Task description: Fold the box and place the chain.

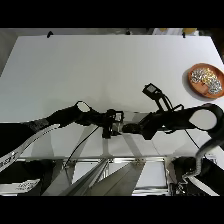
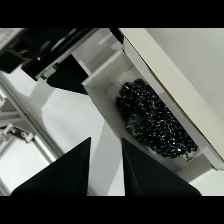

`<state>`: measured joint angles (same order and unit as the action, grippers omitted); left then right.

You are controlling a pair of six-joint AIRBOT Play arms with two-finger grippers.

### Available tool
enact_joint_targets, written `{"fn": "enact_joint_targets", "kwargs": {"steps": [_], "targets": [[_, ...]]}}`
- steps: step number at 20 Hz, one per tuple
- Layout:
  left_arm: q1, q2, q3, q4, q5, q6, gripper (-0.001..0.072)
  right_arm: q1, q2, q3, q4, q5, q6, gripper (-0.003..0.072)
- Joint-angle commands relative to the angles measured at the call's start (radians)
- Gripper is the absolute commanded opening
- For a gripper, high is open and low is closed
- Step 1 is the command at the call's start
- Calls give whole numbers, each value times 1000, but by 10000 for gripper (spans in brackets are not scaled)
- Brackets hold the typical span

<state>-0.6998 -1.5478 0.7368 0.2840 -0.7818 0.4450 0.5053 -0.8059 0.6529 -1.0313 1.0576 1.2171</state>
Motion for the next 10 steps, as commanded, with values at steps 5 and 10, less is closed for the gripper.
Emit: {"fn": "enact_joint_targets", "kwargs": {"steps": [5, 10], "targets": [[0, 0, 0, 0, 0, 0, 314, -6, -92, 227, -148, 48, -31, 241], [0, 0, 0, 0, 0, 0, 314, -163, -142, 325, -160, -43, -157, 18]]}}
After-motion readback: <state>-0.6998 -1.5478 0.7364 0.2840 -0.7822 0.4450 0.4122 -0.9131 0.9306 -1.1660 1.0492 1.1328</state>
